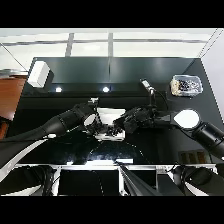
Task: Fold the box and place the chain.
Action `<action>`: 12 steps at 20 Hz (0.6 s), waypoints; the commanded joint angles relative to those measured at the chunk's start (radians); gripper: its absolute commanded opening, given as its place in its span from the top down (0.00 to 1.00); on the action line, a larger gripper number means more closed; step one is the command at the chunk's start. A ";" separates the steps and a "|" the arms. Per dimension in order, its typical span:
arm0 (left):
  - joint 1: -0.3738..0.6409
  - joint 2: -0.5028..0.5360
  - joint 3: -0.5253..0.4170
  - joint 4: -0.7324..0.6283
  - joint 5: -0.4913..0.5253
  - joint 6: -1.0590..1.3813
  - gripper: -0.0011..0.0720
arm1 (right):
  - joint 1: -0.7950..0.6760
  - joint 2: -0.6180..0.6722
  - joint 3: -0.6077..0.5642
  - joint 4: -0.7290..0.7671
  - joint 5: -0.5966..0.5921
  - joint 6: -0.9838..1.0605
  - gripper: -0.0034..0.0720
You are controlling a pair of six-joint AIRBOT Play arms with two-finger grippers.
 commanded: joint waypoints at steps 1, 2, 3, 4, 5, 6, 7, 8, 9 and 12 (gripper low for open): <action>0.000 0.000 0.000 0.000 0.001 0.000 0.94 | -0.024 -0.002 0.013 -0.105 0.035 0.021 0.14; 0.001 0.000 0.000 0.000 0.000 0.000 0.94 | -0.058 0.014 0.022 -0.136 0.074 0.032 0.14; 0.001 0.000 0.000 0.000 0.000 0.000 0.94 | -0.108 0.035 0.032 -0.159 0.133 0.049 0.14; 0.001 0.000 0.000 0.000 0.001 0.000 0.94 | -0.160 0.060 0.038 -0.169 0.195 0.052 0.14; 0.001 0.000 0.000 0.000 0.003 0.000 0.94 | -0.221 0.092 0.039 -0.180 0.262 0.052 0.14; 0.001 0.000 0.000 0.000 0.005 -0.001 0.94 | -0.278 0.118 0.039 -0.192 0.329 0.052 0.14; 0.001 0.000 0.000 0.000 0.008 -0.004 0.94 | -0.339 0.138 0.039 -0.209 0.407 0.053 0.14; 0.001 0.000 0.000 0.000 0.016 -0.007 0.94 | -0.389 0.150 0.039 -0.225 0.472 0.053 0.14; 0.001 0.000 0.000 -0.002 0.025 -0.007 0.94 | -0.435 0.151 0.039 -0.226 0.532 0.053 0.14; 0.001 0.000 0.000 -0.023 0.040 -0.032 0.94 | -0.489 0.151 0.039 -0.226 0.571 0.053 0.14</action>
